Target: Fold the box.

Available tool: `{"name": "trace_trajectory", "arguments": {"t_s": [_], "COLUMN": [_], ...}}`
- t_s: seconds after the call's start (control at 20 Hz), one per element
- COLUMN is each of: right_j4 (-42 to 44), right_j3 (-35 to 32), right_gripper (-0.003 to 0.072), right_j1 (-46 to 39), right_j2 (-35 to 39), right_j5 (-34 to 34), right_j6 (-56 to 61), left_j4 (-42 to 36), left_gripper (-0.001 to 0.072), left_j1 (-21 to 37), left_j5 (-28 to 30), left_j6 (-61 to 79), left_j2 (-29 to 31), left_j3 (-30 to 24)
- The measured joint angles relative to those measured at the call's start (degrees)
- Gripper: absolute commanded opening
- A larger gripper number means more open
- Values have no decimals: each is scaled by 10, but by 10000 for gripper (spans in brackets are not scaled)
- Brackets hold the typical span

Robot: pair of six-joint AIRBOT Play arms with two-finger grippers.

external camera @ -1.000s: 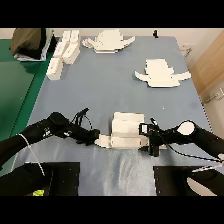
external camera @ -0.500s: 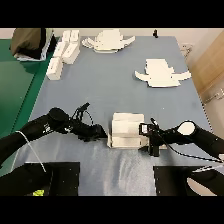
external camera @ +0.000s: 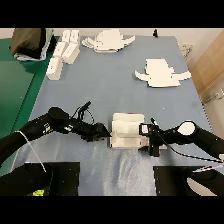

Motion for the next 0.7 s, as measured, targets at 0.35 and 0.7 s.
{"name": "trace_trajectory", "arguments": {"t_s": [0.35,0.7], "right_j4": [0,0], "right_j3": [0,0], "right_gripper": [444,444], "right_j1": [0,0], "right_j2": [0,0], "right_j5": [0,0], "right_j6": [0,0], "left_j4": [-17,48], "left_gripper": [543,540], "left_j1": [-54,-101], "left_j5": [45,85], "left_j6": [4,-75], "left_j2": [0,0], "left_j3": [4,28]}}
